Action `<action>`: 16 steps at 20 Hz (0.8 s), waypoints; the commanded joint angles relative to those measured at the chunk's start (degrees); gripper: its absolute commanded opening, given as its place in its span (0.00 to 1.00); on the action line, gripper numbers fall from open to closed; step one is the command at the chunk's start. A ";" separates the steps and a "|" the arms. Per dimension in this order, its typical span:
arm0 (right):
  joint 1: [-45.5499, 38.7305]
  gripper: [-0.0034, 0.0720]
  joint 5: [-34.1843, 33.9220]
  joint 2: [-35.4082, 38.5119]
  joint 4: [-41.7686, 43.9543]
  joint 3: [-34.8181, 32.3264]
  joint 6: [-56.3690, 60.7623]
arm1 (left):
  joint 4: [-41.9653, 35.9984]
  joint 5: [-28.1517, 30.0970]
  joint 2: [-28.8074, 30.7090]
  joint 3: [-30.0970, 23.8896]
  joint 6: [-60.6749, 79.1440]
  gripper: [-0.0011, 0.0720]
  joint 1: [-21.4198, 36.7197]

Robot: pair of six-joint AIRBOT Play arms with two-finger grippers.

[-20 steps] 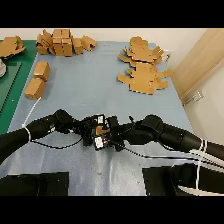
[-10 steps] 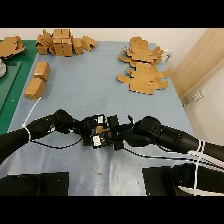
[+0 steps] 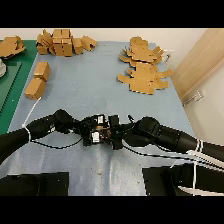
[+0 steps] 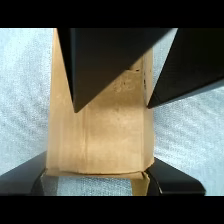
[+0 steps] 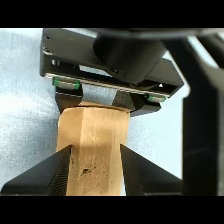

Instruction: Fold the box.

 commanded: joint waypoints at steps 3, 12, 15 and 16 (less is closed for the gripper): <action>0.07 0.67 0.09 0.04 -1.42 -0.02 1.03 | 0.02 0.00 0.02 -0.02 0.00 0.73 0.00; 0.09 0.58 0.00 1.42 -4.26 -0.02 1.05 | 0.02 0.02 0.02 -0.02 0.00 0.73 0.00; 0.09 0.54 0.02 2.69 -4.28 -0.02 1.03 | 0.02 0.00 0.02 -0.02 0.00 0.73 0.00; 0.09 0.54 0.07 3.02 -4.31 -0.02 1.03 | 0.02 0.00 0.02 -0.02 0.00 0.73 0.00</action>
